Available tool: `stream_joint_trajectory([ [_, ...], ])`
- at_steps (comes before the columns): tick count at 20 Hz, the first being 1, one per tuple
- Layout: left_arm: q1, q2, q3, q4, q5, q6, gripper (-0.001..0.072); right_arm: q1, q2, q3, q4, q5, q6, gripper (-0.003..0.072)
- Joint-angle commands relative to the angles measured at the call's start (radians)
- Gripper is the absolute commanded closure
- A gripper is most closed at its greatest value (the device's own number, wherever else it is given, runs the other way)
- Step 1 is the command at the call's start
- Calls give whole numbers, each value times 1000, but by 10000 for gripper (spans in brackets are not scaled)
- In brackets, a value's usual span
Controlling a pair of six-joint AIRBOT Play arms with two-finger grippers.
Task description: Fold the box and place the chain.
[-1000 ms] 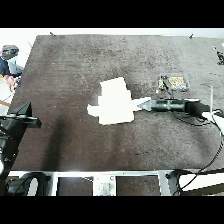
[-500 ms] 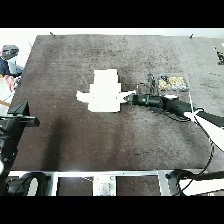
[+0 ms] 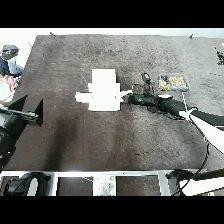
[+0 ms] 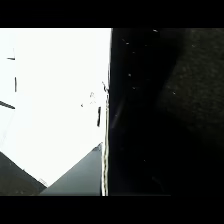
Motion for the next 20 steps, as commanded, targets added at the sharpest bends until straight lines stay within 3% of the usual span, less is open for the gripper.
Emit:
stream_joint_trajectory([
  [1,0,-135,102,-30,-129,2,118,2,-7,1,21,10,-50,680],
  [6,-2,-547,333,-38,-292,56,117,2,-6,1,29,14,-50,680],
  [10,-54,-915,613,-56,-414,80,118,2,-7,1,29,21,-50,680],
  [13,-110,-1166,849,-50,-570,61,118,2,-7,1,28,28,-51,680],
  [20,-222,-1574,1328,285,-613,-319,119,2,-6,0,29,27,-50,679],
])
